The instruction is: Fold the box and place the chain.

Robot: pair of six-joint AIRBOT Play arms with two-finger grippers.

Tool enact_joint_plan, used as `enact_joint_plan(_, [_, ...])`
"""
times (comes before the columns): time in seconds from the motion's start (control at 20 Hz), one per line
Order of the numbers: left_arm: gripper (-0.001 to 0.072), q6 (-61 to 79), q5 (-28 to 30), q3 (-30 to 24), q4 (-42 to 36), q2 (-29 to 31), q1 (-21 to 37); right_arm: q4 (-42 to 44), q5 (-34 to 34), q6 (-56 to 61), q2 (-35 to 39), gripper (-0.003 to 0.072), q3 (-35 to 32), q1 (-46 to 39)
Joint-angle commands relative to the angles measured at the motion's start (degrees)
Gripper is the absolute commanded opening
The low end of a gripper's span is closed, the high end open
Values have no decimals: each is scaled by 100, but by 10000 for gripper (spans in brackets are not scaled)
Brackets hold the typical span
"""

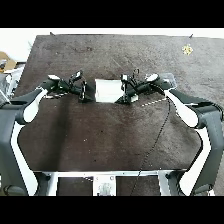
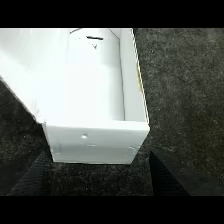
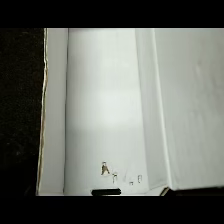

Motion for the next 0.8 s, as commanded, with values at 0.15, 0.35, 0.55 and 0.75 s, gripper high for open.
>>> enact_joint_plan(0.15, [718,262,11,-2,-219,-4,-13,2,2,2,0,438,0,-4])
enact_joint_plan(0.35, [718,260,146,-2,-87,-4,-140,2,2,2,0,438,0,-4])
enact_joint_plan(0.55, [718,254,343,-2,-72,-7,-258,2,2,2,0,438,0,-4])
enact_joint_plan(0.75, [718,249,553,-2,-57,-61,-387,2,0,2,0,438,0,-4])
